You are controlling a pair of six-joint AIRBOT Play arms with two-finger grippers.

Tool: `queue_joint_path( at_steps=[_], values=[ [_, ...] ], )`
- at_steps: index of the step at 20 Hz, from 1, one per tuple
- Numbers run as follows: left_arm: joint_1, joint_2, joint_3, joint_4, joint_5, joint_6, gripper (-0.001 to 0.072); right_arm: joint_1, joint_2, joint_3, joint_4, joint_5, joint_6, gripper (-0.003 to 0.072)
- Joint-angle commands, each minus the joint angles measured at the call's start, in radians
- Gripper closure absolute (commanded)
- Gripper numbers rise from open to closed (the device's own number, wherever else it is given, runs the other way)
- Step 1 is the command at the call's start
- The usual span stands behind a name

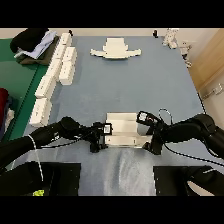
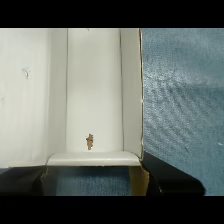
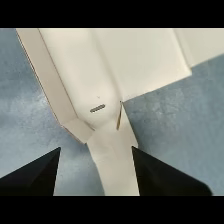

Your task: Fold the box.

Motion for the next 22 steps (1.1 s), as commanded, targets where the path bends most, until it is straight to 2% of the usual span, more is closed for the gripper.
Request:
queue_joint_path(
  at_steps=[1,6,7,8,9,11,12,13,14,17,19,22],
  values=[
    [0.000,0.000,0.001,0.000,0.000,0.000,0.0189,0.000,-0.046,-0.029,0.000,0.136,-0.245,-0.0031],
    [0.000,0.000,0.001,0.000,0.000,0.000,0.0189,0.002,-0.115,-0.030,0.085,0.156,-0.323,-0.0001],
    [0.000,0.000,0.001,0.000,0.000,0.000,0.0189,0.002,-0.115,-0.030,0.095,0.156,-0.341,0.0064],
    [0.000,0.000,0.001,0.000,0.000,0.000,0.0189,0.002,-0.115,-0.030,0.110,0.155,-0.355,0.0091],
    [0.000,0.000,0.001,0.000,0.000,0.000,0.0189,0.002,-0.115,-0.030,0.121,0.154,-0.365,0.0197],
    [0.000,0.000,0.001,0.000,0.000,0.000,0.0189,0.002,-0.116,-0.030,0.145,0.151,-0.380,0.0354],
    [0.000,0.000,0.001,0.000,0.000,0.000,0.0190,0.008,-0.116,-0.030,0.148,0.153,-0.383,0.0465],
    [0.000,0.000,0.001,0.000,0.000,0.000,0.0189,0.013,-0.116,-0.030,0.148,0.156,-0.383,0.0484],
    [0.000,0.000,0.001,0.000,0.000,0.000,0.0189,0.018,-0.116,-0.030,0.148,0.161,-0.383,0.0547],
    [0.000,0.000,0.001,0.000,0.000,0.000,0.0190,0.043,-0.127,-0.030,0.150,0.202,-0.384,0.0548],
    [0.000,0.000,0.001,0.000,0.000,0.000,0.0190,0.059,-0.147,-0.029,0.172,0.214,-0.402,0.0598],
    [0.000,0.000,0.001,0.000,0.000,0.000,0.0189,0.075,-0.166,-0.029,0.176,0.237,-0.407,0.0598]
  ],
)
